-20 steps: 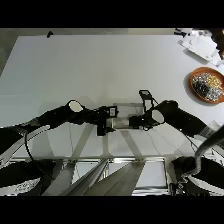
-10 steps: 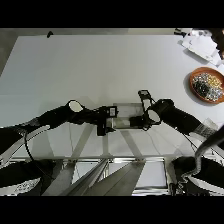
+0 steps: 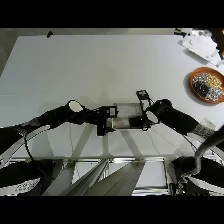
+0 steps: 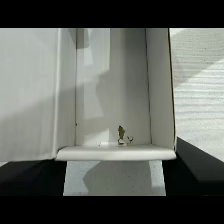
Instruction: Fold the box and place the chain.
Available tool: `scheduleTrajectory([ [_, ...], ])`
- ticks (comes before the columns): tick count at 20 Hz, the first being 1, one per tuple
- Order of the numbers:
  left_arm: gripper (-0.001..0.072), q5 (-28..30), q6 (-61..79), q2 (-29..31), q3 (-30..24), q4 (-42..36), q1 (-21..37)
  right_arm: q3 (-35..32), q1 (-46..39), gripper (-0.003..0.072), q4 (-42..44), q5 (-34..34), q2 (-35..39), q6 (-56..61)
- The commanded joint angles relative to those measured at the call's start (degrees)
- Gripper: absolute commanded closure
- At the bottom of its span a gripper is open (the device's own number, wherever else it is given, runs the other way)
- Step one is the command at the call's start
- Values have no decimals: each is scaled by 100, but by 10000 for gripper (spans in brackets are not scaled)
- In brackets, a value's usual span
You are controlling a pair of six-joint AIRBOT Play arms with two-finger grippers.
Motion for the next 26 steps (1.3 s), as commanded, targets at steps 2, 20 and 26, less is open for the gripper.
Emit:
scheduleTrajectory([
  [2, 375, 7, 20, 2, 2, 7, 2, -2, 7, 678, -269, -22, -76, -42],
  [20, 375, 4, 20, 2, 2, 9, 2, 79, 7, 665, -170, -11, -72, -42],
  [26, 375, 4, 20, 2, 2, 7, 2, 79, 4, 157, -232, 46, 431, -365],
])
